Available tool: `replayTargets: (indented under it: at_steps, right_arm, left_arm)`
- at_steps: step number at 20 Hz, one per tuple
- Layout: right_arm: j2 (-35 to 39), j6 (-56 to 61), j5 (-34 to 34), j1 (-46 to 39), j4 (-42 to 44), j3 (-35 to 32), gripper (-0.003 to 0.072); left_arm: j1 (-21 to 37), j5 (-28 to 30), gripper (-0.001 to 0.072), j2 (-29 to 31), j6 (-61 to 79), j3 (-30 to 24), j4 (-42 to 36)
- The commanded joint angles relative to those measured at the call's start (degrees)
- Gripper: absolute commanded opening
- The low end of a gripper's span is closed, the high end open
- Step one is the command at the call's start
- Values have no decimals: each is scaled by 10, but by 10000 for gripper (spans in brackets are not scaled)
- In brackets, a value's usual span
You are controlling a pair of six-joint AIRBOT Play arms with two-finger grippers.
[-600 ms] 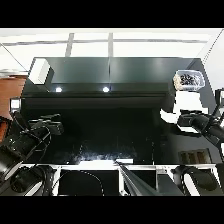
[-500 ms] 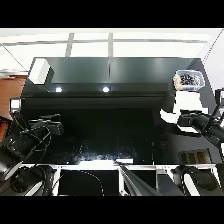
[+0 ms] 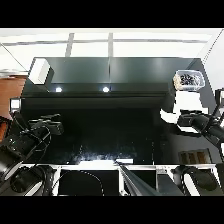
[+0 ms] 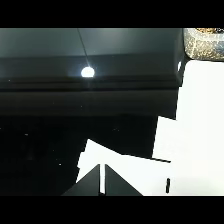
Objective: Fold the box and place the chain.
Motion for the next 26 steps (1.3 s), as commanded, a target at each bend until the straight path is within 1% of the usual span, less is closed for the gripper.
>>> replayTargets:
  at_steps: [1, 4, 5, 7, 9, 10, 11, 12, 13, 15, 16, 17, 18, 19, 20, 21, 22, 23, 24, 26]
  right_arm:
    - [0, 0, 0, 1, 0, 0, 39]
    - [1, 1, 0, 1, 3, 0, 39]
    - [0, 1, -1, 1, 8, 0, 39]
    - [0, 0, -26, 1, 31, 0, 39]
    - [0, 2, -78, 1, 40, 0, 40]
    - [0, 3, -106, 1, 52, 0, 41]
    - [0, 3, -131, 1, 68, 0, 101]
    - [0, 4, -144, 1, 77, 0, 484]
    - [0, 9, -146, 1, 80, 0, 706]
    - [-5, 37, -133, -4, 65, 0, 705]
    - [-22, 86, -109, -25, 11, 10, 704]
    - [-54, 144, -70, -62, -63, 32, 704]
    - [-100, 176, -30, -115, -128, 62, 704]
    - [-149, 175, -12, -172, -162, 94, 705]
    - [-205, 173, -8, -240, -174, 132, 704]
    - [-257, 173, -8, -304, -168, 169, 704]
    - [-313, 172, -2, -368, -150, 209, 704]
    - [-359, 171, 27, -421, -134, 247, 704]
    - [-403, 170, 73, -471, -117, 286, 704]
    - [-464, 131, 139, -545, -87, 332, 704]
  left_arm:
    - [1, 9, 30, 0, 0, 0, 2]
    - [2, 90, 30, 0, 0, 0, 2]
    - [2, 106, 30, -1, 0, -2, 4]
    - [2, 120, 30, -10, 0, -2, 7]
    - [2, 127, 38, -26, 0, -2, 7]
    - [2, 135, 172, -36, 0, -2, 7]
    - [2, 150, 528, -49, 0, -2, 7]
    - [2, 167, 712, -65, 0, -1, 7]
    - [2, 177, 713, -80, 0, -1, 7]
    - [2, 175, 713, -119, 0, 7, -10]
    - [2, 152, 713, -146, 0, 22, -27]
    - [1, 100, 713, -174, 1, 47, -30]
    - [1, 35, 713, -203, 1, 84, -29]
    - [2, -13, 713, -226, 1, 120, -23]
    - [2, -44, 713, -248, 1, 156, -22]
    - [2, -53, 713, -266, 2, 186, -21]
    - [2, -49, 712, -280, 3, 208, -21]
    - [2, -41, 712, -292, 3, 224, -21]
    - [2, -37, 712, -303, 2, 237, -24]
    - [2, -30, 712, -315, 2, 245, -47]
